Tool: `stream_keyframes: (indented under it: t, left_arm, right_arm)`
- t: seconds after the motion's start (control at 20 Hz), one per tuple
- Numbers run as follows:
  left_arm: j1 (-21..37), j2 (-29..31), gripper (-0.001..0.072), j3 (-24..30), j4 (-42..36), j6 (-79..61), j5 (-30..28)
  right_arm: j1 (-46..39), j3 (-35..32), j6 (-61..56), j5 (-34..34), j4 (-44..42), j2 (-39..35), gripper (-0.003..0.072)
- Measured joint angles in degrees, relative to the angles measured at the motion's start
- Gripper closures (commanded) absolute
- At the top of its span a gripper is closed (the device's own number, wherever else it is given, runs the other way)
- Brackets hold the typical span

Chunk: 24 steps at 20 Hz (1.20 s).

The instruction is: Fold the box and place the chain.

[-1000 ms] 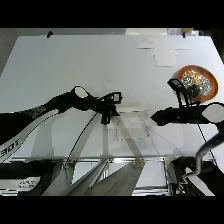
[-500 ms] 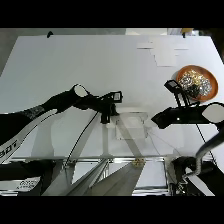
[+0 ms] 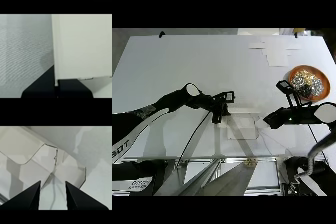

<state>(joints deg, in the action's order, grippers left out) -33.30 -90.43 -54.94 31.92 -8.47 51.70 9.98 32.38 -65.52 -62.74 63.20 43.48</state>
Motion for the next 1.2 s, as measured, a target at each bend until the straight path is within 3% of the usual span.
stream_keyframes:
  t: [1.05,1.1,1.15,1.2]
  left_arm:
    - [-0.02,-0.55,0.0699,-0.02,2.36,-0.59,-0.55]
    - [-0.02,-0.55,0.0699,-0.02,2.38,-0.57,-0.57]
    - [-0.02,-0.55,0.0699,-0.02,2.38,-0.57,-0.59]
    - [-0.02,-0.55,0.0699,-0.02,2.38,-0.57,-0.61]
  right_arm:
    - [0.00,0.02,0.83,-0.87,0.00,0.00,0.0351]
    - [0.00,0.00,1.60,-0.98,0.00,0.00,0.0438]
    - [0.02,0.00,2.91,-1.20,-0.02,0.00,0.0603]
    - [0.02,0.00,4.90,-1.73,-0.15,0.00,0.0665]
